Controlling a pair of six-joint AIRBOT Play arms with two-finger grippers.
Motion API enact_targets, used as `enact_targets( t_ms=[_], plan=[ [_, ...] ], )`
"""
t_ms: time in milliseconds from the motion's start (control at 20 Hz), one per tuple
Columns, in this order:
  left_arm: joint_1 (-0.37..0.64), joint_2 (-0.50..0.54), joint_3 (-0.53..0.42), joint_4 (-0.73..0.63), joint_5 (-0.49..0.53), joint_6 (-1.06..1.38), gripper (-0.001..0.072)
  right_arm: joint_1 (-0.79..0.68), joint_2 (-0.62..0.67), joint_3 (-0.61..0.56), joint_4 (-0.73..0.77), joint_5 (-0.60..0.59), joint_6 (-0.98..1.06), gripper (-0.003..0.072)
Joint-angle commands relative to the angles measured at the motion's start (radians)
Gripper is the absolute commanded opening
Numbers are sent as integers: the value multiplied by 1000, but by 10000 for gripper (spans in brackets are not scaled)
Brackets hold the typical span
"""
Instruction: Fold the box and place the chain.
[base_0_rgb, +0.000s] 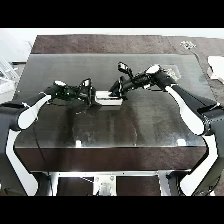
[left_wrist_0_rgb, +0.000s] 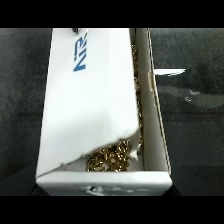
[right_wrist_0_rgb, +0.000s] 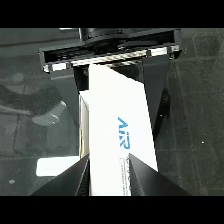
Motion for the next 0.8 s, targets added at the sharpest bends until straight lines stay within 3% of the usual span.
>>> enact_targets(
  t_ms=[0,200,750],
  plan=[
    [1,1,1,0,0,1,491,5,0,-26,-16,-2,2,267],
    [1,0,1,1,0,1,491,5,1,-32,-8,58,5,268],
    [1,1,1,1,1,1,491,-1,1,-92,3,77,-12,275]
  ],
)
